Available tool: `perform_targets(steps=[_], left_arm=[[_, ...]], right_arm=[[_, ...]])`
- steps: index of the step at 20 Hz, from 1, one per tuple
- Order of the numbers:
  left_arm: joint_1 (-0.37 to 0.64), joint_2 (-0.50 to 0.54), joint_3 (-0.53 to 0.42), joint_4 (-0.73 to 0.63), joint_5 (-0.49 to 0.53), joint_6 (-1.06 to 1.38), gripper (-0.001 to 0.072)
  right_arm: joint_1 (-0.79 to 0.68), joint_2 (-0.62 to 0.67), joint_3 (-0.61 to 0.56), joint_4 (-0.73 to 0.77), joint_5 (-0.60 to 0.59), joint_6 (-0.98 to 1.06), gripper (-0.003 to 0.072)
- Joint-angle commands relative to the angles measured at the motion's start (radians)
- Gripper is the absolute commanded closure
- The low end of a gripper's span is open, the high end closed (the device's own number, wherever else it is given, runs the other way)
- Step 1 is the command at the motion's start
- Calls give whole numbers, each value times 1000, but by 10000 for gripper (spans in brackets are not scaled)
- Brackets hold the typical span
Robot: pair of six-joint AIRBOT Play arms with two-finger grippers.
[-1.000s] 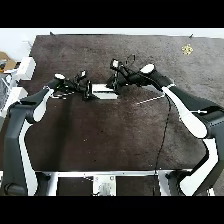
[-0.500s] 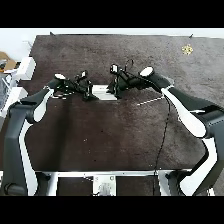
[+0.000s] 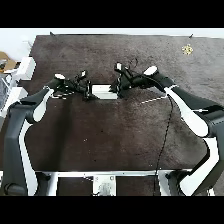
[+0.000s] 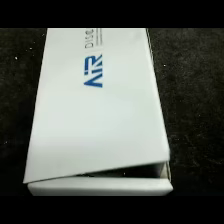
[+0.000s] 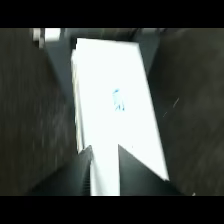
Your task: Fold the box and place the chain.
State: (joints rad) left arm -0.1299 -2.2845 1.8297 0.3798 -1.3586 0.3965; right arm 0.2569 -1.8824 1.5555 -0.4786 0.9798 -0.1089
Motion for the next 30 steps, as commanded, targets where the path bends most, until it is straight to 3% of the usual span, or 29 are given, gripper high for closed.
perform_targets(steps=[1,9,10,11,15,16,17,23,27,28,30], left_arm=[[-1,0,0,2,-2,3,367],[-1,0,0,2,-2,3,367],[-1,0,0,2,-2,3,367],[-1,0,0,2,-2,3,367],[-1,0,0,2,-2,3,367],[-1,0,0,2,-2,3,367],[-1,0,0,2,-2,3,367],[-1,0,0,2,-2,3,367],[-1,0,0,2,-2,3,367],[-1,0,0,2,-2,3,367],[-1,0,0,2,-2,3,367]], right_arm=[[2,0,13,112,14,0,683],[-1,-37,13,49,-11,11,683],[-10,-26,13,75,-11,11,599],[-21,-12,13,94,-4,6,468],[-44,23,15,154,120,-8,480],[-39,19,15,146,146,-8,418],[-33,14,15,129,158,-18,296],[4,-24,15,5,103,-57,294],[3,-26,15,-12,-5,-126,298],[3,-25,15,-11,-30,-140,380],[3,-22,15,-11,-55,-142,384]])
